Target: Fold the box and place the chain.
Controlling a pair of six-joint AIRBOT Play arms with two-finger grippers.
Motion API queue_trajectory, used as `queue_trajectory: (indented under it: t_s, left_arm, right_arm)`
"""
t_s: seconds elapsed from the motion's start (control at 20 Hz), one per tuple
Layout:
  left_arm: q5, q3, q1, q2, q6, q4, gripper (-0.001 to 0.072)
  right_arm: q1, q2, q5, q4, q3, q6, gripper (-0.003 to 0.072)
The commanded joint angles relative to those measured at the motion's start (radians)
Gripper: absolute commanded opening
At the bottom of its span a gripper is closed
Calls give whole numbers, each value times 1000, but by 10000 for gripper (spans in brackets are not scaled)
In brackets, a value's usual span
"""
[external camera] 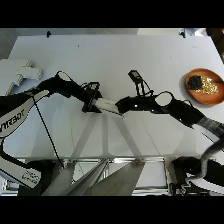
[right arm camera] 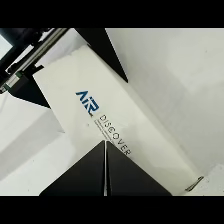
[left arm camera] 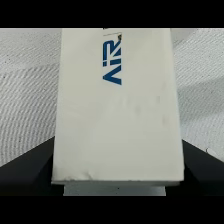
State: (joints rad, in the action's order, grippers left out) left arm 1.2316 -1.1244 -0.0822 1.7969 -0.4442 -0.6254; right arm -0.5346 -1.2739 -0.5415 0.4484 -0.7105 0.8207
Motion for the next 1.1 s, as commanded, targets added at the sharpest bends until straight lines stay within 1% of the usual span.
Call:
queue_trajectory:
  t_s: [0.0, 0.35, 0.9, 1.05]
  left_arm:
    - [-1, -1, 0, -1, 0, 0, 394]
    - [0, -1, 0, -1, 0, 0, 394]
    - [0, -1, 0, -1, 0, 0, 394]
    - [0, -1, 0, -1, 0, 0, 394]
  right_arm:
    - [-33, -18, 5, -64, 26, -20, 10]
    - [-61, -24, 8, -61, 73, -6, 11]
    - [-63, -32, 9, -35, 75, -6, 11]
    - [-63, -18, 13, -94, 70, -21, 13]
